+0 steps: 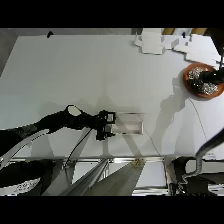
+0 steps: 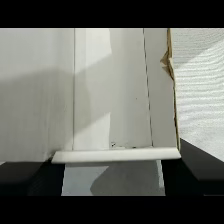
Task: Fold the box and place the chain.
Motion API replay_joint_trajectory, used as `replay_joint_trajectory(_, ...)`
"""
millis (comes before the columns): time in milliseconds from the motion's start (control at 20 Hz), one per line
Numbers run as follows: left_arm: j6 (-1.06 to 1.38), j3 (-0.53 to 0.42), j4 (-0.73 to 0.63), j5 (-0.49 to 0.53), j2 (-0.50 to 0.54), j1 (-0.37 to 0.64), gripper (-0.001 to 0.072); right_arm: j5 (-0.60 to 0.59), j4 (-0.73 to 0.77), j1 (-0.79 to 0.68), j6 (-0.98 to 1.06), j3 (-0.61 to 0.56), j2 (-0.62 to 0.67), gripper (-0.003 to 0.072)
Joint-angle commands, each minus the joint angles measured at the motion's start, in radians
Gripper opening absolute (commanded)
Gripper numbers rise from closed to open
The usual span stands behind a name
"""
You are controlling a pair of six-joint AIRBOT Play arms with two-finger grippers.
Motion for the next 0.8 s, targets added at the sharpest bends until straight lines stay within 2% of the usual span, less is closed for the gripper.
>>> replay_joint_trajectory(0,0.000,0.000,0.000,0.000,0.000,0.000,0.0207,0.000,0.003,-0.004,-0.033,-0.002,-0.026,0.0220)
replay_joint_trajectory(150,0.000,0.000,0.000,0.000,0.000,0.000,0.0207,0.020,0.051,-0.004,-0.113,-0.003,-0.040,0.0220)
replay_joint_trajectory(750,0.000,0.000,0.000,0.000,0.000,0.000,0.0207,0.044,0.080,-0.004,-0.140,-0.003,-0.101,0.0219)
